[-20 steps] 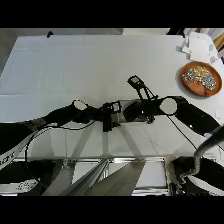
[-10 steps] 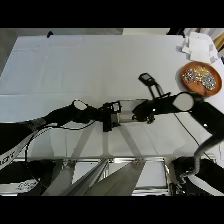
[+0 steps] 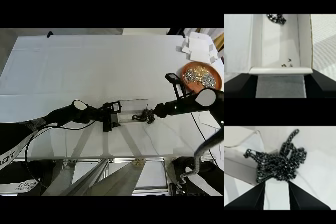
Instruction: Fold the box and place the chain.
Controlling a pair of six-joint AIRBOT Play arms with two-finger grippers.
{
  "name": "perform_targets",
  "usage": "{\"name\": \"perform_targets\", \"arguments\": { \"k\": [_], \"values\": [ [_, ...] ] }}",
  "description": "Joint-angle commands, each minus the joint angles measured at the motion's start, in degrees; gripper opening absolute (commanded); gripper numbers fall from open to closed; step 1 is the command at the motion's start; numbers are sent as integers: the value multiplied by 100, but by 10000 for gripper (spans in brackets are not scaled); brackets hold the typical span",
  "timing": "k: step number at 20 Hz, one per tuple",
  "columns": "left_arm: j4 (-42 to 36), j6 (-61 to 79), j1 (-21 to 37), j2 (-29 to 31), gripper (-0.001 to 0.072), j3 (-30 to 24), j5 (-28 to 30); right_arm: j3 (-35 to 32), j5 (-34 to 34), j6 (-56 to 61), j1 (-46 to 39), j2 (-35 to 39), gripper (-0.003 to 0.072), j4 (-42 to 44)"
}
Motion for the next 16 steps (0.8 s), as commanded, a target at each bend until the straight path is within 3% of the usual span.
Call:
{"name": "perform_targets", "arguments": {
  "k": [1, 16],
  "values": [
    [0, 0, 2, 2, 252, 4, 0, -149, 28, 50, -120, -385, 317, 315],
    [0, 0, 2, 2, 252, 4, 0, -149, -748, 50, -120, -640, 283, 822]
  ]
}}
